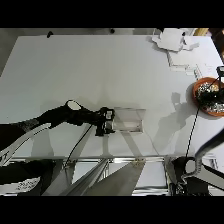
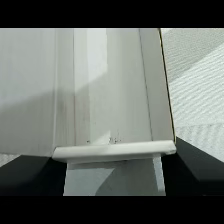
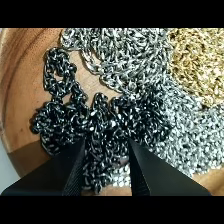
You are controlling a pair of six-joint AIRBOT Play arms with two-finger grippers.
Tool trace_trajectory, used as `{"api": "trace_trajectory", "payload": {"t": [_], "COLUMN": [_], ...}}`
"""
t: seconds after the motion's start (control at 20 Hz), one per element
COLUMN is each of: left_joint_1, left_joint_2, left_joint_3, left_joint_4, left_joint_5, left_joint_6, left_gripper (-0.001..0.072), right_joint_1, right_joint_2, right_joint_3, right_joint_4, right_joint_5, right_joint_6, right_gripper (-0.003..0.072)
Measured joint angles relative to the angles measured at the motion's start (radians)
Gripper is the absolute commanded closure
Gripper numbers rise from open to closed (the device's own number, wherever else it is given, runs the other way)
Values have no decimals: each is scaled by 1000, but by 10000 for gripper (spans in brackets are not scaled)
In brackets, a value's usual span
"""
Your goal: Fold the box and place the chain.
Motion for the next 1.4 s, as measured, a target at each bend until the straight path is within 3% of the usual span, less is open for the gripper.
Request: {"api": "trace_trajectory", "payload": {"t": [0.5,1.05,1.1,1.25,1.4], "left_joint_1": [0,0,0,0,0], "left_joint_2": [0,0,0,0,0], "left_joint_3": [0,0,0,0,0], "left_joint_4": [0,0,0,0,0], "left_joint_5": [0,0,0,0,0], "left_joint_6": [0,0,0,0,0], "left_gripper": [347,347,347,347,347], "right_joint_1": [-163,-192,-192,-192,-192], "right_joint_2": [-17,-54,-64,-88,-80], "right_joint_3": [0,0,0,0,0], "right_joint_4": [117,192,194,198,203], "right_joint_5": [6,-55,-57,-63,-53], "right_joint_6": [2,-26,-26,-27,-26], "right_gripper": [442,450,470,654,670]}}
